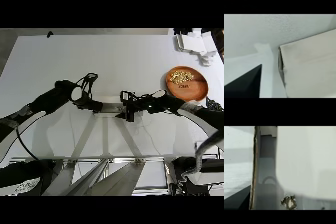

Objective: Fold the box and place the chain.

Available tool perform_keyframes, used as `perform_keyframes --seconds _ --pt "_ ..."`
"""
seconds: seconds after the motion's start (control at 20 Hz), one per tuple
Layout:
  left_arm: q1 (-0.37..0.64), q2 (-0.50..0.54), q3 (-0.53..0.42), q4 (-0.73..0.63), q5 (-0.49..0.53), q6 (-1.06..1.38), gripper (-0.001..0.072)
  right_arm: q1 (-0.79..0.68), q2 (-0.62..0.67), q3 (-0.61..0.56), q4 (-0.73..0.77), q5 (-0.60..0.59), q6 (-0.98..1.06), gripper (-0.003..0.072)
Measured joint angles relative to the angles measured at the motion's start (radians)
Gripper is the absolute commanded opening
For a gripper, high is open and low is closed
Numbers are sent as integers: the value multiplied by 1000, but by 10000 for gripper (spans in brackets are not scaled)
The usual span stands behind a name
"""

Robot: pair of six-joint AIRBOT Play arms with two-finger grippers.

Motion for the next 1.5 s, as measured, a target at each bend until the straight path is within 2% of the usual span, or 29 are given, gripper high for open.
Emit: perform_keyframes --seconds 0.05,0.1,0.15,0.3,0.4,0.45,0.5,0.55,0.6,0.8,1.05,1.15,1.25,1.35,1.5 --pt "-12 -14 6 8 -5 -34 306 0 0 0 1 1 0 522" --pt "-22 -27 12 22 -10 -67 115 0 0 0 -2 1 0 522" --pt "-29 -36 16 27 -11 -95 9 0 0 0 2 0 1 522" --pt "-41 -49 23 43 -16 -137 8 0 -1 0 3 4 4 522" --pt "-42 -51 24 47 -23 -148 42 0 -1 0 2 4 2 522" --pt "-40 -48 24 46 -24 -150 166 0 -1 0 2 4 0 522" --pt "-35 -36 23 41 -40 -148 324 0 -1 0 -1 7 -5 522" --pt "-28 -16 23 37 -54 -142 440 1 0 0 2 8 -6 522" --pt "-18 11 24 26 -45 -124 525 0 0 0 3 8 -4 522" --pt "74 135 25 -93 -103 93 538 0 0 0 3 6 -2 522" --pt "303 208 10 -348 -228 632 539 0 0 0 2 6 0 522" --pt "397 204 -26 -455 -249 942 549 0 0 0 2 6 0 522" --pt "472 179 -75 -565 -261 1292 691 0 0 0 2 6 0 522" --pt "516 131 -112 -678 -267 1586 704 0 0 0 2 6 0 522" --pt "532 32 -138 -801 -273 1874 704 0 0 0 2 6 0 522"
